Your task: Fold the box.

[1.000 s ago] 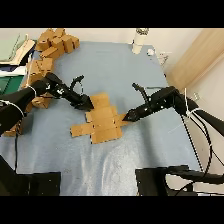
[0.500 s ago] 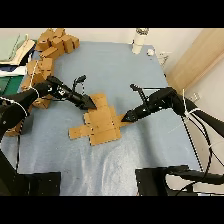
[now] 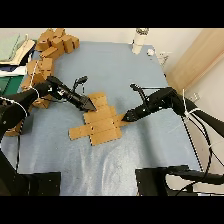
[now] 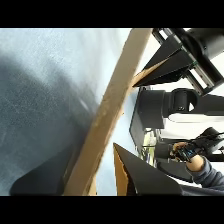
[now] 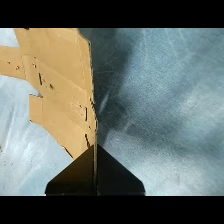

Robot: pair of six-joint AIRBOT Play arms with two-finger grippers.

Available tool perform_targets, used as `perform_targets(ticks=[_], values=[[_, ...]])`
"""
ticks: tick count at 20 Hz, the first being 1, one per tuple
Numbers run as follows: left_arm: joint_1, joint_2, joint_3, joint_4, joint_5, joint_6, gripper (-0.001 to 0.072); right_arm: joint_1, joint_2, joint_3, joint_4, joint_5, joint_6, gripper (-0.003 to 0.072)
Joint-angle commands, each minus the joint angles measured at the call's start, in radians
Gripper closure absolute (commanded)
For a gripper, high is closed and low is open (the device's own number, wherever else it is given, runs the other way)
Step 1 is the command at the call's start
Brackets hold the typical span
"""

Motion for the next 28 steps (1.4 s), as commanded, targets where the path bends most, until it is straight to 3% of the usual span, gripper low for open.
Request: perform_targets(ticks=[1, 3, 4, 5, 6, 8, 11, 12, 13, 14, 16, 22, 23, 24, 25, 28], values=[[0.005, 0.0, 0.0, -0.01, 0.012, 0.004, 0.0369, 0.001, 0.0, -0.001, -0.004, 0.0, 0.001, 0.0682], [0.015, 0.0, 0.0, -0.023, 0.019, 0.004, 0.0371, 0.001, 0.0, -0.001, -0.006, 0.001, 0.001, 0.0682], [0.018, 0.0, 0.0, -0.023, 0.018, 0.004, 0.0441, 0.001, 0.0, -0.001, -0.008, 0.001, 0.001, 0.0682], [0.019, 0.0, 0.0, -0.021, 0.015, 0.007, 0.0624, 0.001, 0.0, -0.001, -0.008, 0.001, 0.001, 0.0682], [0.017, 0.0, 0.0, -0.021, 0.014, 0.022, 0.0659, 0.001, 0.0, -0.001, -0.008, 0.001, 0.001, 0.0682], [0.009, 0.0, 0.0, -0.021, 0.01, 0.04, 0.0702, 0.001, 0.0, -0.001, -0.008, 0.001, 0.001, 0.0682], [0.003, 0.0, 0.0, -0.021, 0.008, 0.056, 0.0699, 0.001, 0.0, -0.001, -0.008, 0.002, 0.001, 0.0663], [0.003, 0.0, 0.0, -0.022, 0.01, 0.057, 0.07, 0.0, 0.0, -0.001, -0.009, 0.005, 0.002, 0.0561], [0.003, 0.0, 0.001, -0.022, 0.01, 0.063, 0.07, 0.0, 0.0, -0.001, -0.012, 0.017, 0.005, 0.0374], [0.003, 0.0, 0.002, -0.023, 0.008, 0.072, 0.0702, 0.0, 0.0, 0.0, -0.023, 0.041, 0.024, 0.0278], [-0.011, 0.009, 0.002, -0.021, 0.012, 0.11, 0.0704, -0.013, 0.0, 0.006, -0.056, 0.089, 0.091, 0.0274], [-0.123, 0.108, 0.0, 0.061, 0.084, 0.244, 0.0706, -0.087, 0.0, 0.137, -0.059, 0.053, 0.241, 0.0288], [-0.144, 0.126, 0.0, 0.076, 0.099, 0.263, 0.0706, -0.093, 0.0, 0.161, -0.059, 0.051, 0.267, 0.0373], [-0.164, 0.144, -0.002, 0.079, 0.111, 0.291, 0.0706, -0.093, 0.0, 0.18, -0.06, 0.049, 0.288, 0.058], [-0.181, 0.163, -0.014, 0.078, 0.129, 0.317, 0.0706, -0.092, 0.0, 0.191, -0.057, 0.05, 0.298, 0.0681], [-0.216, 0.231, -0.109, 0.071, 0.237, 0.395, 0.0706, -0.091, 0.0, 0.192, -0.042, 0.045, 0.338, 0.0681]])
